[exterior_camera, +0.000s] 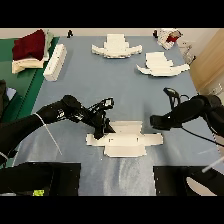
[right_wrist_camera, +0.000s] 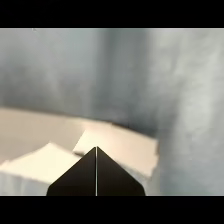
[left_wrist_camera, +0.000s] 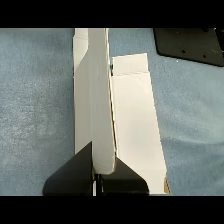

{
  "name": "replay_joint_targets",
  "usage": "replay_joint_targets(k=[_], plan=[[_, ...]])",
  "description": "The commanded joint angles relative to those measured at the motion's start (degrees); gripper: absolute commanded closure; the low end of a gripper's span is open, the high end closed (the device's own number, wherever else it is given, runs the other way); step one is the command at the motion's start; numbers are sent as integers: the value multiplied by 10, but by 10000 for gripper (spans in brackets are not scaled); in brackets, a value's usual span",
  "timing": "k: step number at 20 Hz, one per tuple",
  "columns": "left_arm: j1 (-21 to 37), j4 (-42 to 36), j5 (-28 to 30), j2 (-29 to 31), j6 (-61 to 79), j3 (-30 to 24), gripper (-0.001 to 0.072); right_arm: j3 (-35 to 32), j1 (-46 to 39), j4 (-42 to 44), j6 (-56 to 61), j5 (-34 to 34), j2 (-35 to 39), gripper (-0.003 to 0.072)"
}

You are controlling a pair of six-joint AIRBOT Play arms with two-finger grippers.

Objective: Fold the box.

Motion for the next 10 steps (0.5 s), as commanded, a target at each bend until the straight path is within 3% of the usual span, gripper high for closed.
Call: replay_joint_targets(k=[1,3,5,7,10], plan=[[0,0,-1,0,0,0,697,-28,125,13,33,-47,59,685],[0,0,0,0,0,0,697,-62,231,14,42,-16,113,685],[0,0,0,0,0,0,697,-97,338,3,-20,30,153,661],[0,0,0,0,0,0,697,-122,416,-55,-68,76,155,-8],[0,0,0,0,0,0,697,-128,467,-182,-68,108,114,-34]])
